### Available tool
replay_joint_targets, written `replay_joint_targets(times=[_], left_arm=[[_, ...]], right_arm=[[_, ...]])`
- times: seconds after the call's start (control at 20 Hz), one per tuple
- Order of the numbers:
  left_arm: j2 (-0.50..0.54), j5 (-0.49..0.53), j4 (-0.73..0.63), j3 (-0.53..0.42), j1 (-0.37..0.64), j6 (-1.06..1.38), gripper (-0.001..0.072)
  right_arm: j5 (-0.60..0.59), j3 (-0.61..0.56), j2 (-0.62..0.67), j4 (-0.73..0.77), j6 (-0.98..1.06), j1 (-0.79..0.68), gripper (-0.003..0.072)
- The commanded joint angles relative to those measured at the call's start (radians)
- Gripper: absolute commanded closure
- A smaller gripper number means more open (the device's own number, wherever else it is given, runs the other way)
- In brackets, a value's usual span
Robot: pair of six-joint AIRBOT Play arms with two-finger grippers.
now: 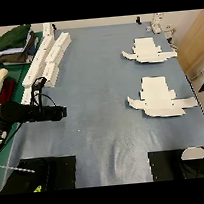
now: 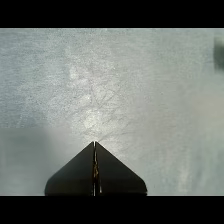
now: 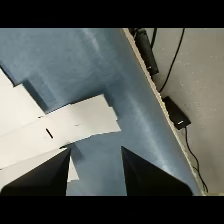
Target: Fold the box.
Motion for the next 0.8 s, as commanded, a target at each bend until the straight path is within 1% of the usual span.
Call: replay_joint_targets(times=[0.0, 0.2, 0.35, 0.55, 0.65, 0.7, 0.75], left_arm=[[0.001, -0.019, -0.045, 0.000, -0.001, 0.000, 0.0693], [0.001, -0.023, -0.066, 0.000, -0.001, 0.000, 0.0693], [0.001, -0.024, -0.071, 0.000, -0.001, 0.000, 0.0693], [0.001, -0.024, -0.084, 0.000, -0.001, 0.000, 0.0694], [0.001, -0.024, -0.084, 0.000, -0.001, 0.000, 0.0693], [0.001, -0.024, -0.084, 0.000, -0.001, 0.000, 0.0693], [0.001, -0.023, -0.084, 0.000, -0.001, 0.000, 0.0694]], right_arm=[[-0.042, -0.002, -0.081, 0.116, -0.175, -0.131, 0.0195], [-0.082, -0.001, -0.180, 0.243, -0.296, -0.183, 0.0195], [-0.089, 0.000, -0.248, 0.276, -0.341, -0.183, 0.0195], [-0.095, 0.014, -0.296, 0.294, -0.380, -0.183, 0.0195], [-0.101, 0.023, -0.310, 0.311, -0.381, -0.183, 0.0214], [-0.110, 0.023, -0.314, 0.334, -0.383, -0.183, 0.0245], [-0.122, 0.023, -0.317, 0.368, -0.394, -0.183, 0.0245]])
